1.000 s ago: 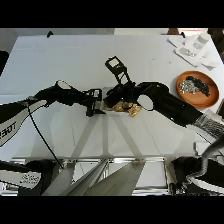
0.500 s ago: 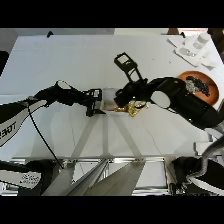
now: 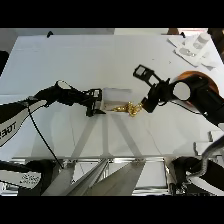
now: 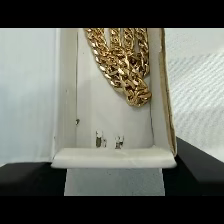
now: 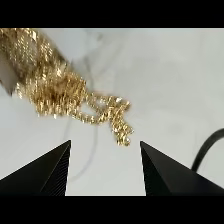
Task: Fold the box and place the chain.
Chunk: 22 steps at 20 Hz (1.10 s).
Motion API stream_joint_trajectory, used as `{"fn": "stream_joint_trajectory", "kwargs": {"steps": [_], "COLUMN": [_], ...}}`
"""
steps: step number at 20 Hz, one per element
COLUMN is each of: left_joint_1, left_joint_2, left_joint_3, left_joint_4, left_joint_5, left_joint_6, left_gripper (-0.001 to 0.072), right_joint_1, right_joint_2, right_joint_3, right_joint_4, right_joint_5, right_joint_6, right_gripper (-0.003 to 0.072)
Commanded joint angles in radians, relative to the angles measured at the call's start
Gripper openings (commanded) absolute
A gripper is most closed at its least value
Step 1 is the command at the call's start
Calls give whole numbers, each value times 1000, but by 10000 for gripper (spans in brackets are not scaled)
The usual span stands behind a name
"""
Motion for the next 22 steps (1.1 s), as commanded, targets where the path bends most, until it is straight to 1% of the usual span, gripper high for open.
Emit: {"fn": "stream_joint_trajectory", "kwargs": {"steps": [1,3,5,7,8,11,13,17,18,19,21,22], "left_joint_1": [0,0,0,0,0,0,0,0,0,0,0,0], "left_joint_2": [0,0,0,0,0,0,0,0,0,0,0,0], "left_joint_3": [0,0,0,0,0,0,0,0,0,0,0,0], "left_joint_4": [0,0,0,0,0,0,0,0,0,0,0,0], "left_joint_5": [0,0,0,0,0,0,0,0,0,0,0,0], "left_joint_6": [0,0,0,0,0,0,0,0,0,0,0,0], "left_gripper": [257,257,257,257,257,257,257,257,257,257,257,257], "right_joint_1": [-31,-60,-84,-92,-92,-92,-92,-92,-92,-92,-92,-92], "right_joint_2": [-8,-32,-67,-115,-140,-212,-249,-303,-308,-310,-310,-309], "right_joint_3": [-129,-139,-139,-139,-139,-139,-139,-139,-139,-139,-139,-139], "right_joint_4": [157,313,384,392,393,460,489,493,493,492,492,491], "right_joint_5": [-78,-93,-120,-145,-166,-216,-232,-310,-323,-327,-324,-323], "right_joint_6": [-409,-568,-671,-736,-768,-843,-859,-859,-859,-858,-840,-811], "right_gripper": [555,558,559,564,584,584,583,577,549,424,134,23]}}
